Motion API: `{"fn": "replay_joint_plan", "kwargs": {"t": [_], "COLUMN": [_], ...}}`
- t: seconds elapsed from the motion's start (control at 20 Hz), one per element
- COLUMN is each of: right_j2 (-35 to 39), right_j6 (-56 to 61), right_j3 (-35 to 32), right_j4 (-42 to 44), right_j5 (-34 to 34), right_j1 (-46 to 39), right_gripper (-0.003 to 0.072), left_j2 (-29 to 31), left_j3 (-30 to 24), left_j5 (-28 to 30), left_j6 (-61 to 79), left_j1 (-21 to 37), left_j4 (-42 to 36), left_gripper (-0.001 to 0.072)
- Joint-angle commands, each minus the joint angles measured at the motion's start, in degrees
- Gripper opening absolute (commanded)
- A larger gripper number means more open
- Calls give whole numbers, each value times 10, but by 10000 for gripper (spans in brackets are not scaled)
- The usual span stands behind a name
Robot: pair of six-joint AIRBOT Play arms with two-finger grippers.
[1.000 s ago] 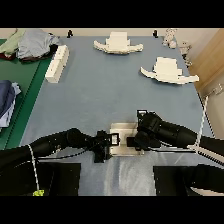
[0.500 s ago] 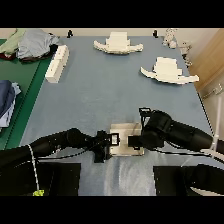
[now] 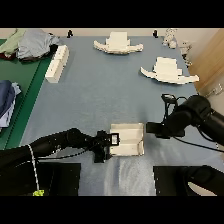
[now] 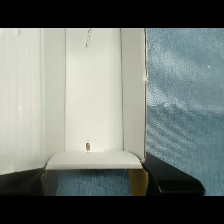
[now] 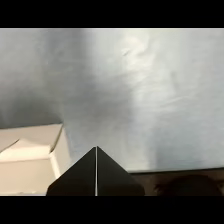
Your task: Fold the box.
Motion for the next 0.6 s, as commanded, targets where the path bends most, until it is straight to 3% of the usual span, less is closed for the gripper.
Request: {"fn": "replay_joint_plan", "kwargs": {"t": [0.0,0.1,0.25,0.4,0.55], "right_j2": [-46,-109,-212,-281,-293], "right_j6": [-200,-351,-551,-630,-734], "right_j3": [0,0,1,18,26], "right_j4": [99,264,494,549,571], "right_j5": [44,71,40,-12,-66], "right_j1": [-158,-250,-337,-338,-309], "right_gripper": [5,5,5,5,5], "left_j2": [0,0,0,0,0], "left_j3": [0,0,0,0,0], "left_j5": [0,0,0,0,0], "left_j6": [0,0,0,0,0], "left_j1": [0,0,0,0,0], "left_j4": [0,0,0,0,0], "left_gripper": [507,507,507,506,507]}}
